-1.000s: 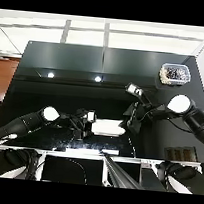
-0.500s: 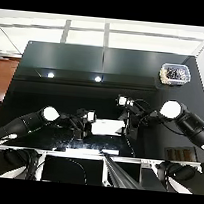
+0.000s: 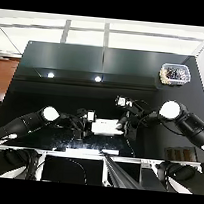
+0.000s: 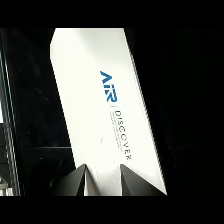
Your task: Fold the box and place the chain.
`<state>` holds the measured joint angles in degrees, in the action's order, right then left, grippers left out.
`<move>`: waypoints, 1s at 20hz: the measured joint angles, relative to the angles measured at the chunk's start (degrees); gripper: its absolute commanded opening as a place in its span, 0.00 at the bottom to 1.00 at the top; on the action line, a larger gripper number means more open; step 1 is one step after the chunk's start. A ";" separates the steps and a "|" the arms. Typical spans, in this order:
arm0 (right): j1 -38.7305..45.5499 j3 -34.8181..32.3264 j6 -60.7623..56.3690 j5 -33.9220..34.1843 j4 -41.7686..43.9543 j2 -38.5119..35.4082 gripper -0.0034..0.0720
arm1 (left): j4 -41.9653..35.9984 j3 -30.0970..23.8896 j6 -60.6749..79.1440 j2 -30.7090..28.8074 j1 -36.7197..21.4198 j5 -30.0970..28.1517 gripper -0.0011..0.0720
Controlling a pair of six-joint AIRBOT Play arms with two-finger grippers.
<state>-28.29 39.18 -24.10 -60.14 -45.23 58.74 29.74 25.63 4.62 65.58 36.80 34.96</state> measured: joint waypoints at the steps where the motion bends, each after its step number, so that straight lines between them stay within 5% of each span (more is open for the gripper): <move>1: 0.00 0.00 -0.33 0.13 0.00 0.00 0.36 | 0.00 0.00 -0.02 0.00 0.00 0.00 0.47; 15: -0.02 0.00 -1.68 0.85 -0.04 0.35 0.36 | 0.00 0.00 0.02 0.00 -0.02 0.02 0.47; 17: -0.02 0.00 -1.68 1.07 -0.04 0.44 0.47 | 0.00 0.00 0.02 0.00 0.00 0.02 0.47; 20: -0.02 0.00 -1.75 1.60 -0.07 0.55 0.48 | 0.00 0.00 0.02 0.00 -0.02 0.02 0.47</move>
